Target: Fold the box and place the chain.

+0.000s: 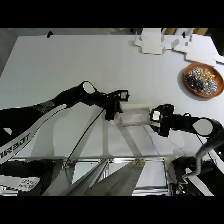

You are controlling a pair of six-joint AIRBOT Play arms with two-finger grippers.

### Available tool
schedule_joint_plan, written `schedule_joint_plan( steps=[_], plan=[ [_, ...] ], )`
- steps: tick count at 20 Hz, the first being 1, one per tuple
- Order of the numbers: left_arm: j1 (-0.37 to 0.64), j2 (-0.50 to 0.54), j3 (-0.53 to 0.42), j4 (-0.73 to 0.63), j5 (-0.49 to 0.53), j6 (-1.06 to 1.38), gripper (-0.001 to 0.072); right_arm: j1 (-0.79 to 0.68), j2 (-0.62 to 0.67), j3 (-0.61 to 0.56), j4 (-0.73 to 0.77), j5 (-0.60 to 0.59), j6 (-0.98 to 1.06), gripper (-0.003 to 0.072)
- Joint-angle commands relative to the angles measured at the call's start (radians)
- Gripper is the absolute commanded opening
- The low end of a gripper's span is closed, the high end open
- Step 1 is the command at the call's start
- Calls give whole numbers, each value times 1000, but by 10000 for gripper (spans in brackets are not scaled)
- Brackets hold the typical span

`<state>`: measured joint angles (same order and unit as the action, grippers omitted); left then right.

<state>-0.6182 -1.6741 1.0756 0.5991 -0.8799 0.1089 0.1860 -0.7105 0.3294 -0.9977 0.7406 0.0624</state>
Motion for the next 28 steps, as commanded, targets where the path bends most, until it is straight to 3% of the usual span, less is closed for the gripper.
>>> schedule_joint_plan(
  steps=[1, 4, 10, 12, 21, 28],
  plan=[
    [-1, 1, 0, 0, 0, -1, 10, -61, -7, 2, 145, 63, -180, 678],
    [-1, 1, 0, 0, 1, -1, 10, -80, -60, 10, 175, 75, -303, 678],
    [-1, 1, 0, 0, 1, -1, 10, -97, -232, 112, 186, 95, -333, 679],
    [0, 1, 0, 0, 1, -1, 10, -124, -281, 153, 183, 168, -333, 679],
    [-1, 1, 0, 0, 0, -1, 10, -182, -298, 167, 173, 194, -339, 679],
    [0, 1, 0, 0, 1, -1, 10, -182, -406, 167, 256, 182, -461, 680]
  ],
)
